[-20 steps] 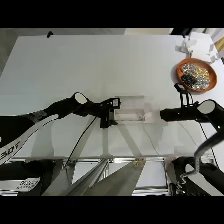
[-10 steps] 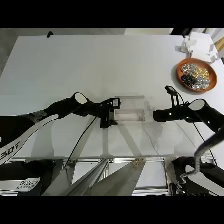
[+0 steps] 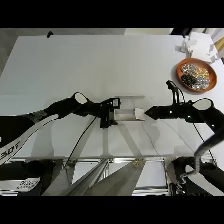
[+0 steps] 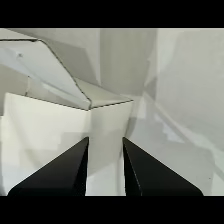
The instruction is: Fold the box and place the chain.
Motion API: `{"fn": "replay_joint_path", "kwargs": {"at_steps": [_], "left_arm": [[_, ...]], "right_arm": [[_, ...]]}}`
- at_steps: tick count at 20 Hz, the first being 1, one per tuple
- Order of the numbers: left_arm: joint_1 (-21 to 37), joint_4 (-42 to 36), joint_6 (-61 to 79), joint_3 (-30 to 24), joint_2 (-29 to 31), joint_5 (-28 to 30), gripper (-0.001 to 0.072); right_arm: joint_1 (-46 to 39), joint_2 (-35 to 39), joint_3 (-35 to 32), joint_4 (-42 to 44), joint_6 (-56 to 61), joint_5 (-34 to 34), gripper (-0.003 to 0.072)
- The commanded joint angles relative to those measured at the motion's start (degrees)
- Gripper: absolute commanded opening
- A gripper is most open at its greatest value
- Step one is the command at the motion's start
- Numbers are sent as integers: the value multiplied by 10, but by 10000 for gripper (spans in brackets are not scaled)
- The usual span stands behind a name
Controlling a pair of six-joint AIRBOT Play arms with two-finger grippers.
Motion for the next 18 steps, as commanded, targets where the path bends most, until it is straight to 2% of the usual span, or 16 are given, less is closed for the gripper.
{"fn": "replay_joint_path", "kwargs": {"at_steps": [1, 6, 10, 12, 14, 16, 18], "left_arm": [[0, 0, 0, 0, 0, 0, 206], [0, 0, 0, 0, 0, 0, 206], [0, 0, 0, 0, 0, 0, 206], [0, 0, 0, 0, 0, 0, 206], [0, 0, 0, 0, 0, 0, 206], [0, 0, 0, 0, 0, 0, 206], [0, 0, 0, 0, 0, 0, 206]], "right_arm": [[1, 7, 0, 12, -4, 27, 240], [1, 7, 0, 12, -4, 35, 295], [59, 7, 3, 2, 31, -20, 298], [111, 6, 25, -67, 118, -49, 298], [153, 2, 55, -192, 231, -59, 309], [181, -9, 78, -310, 348, -48, 413], [199, -22, 90, -340, 381, -39, 417]]}}
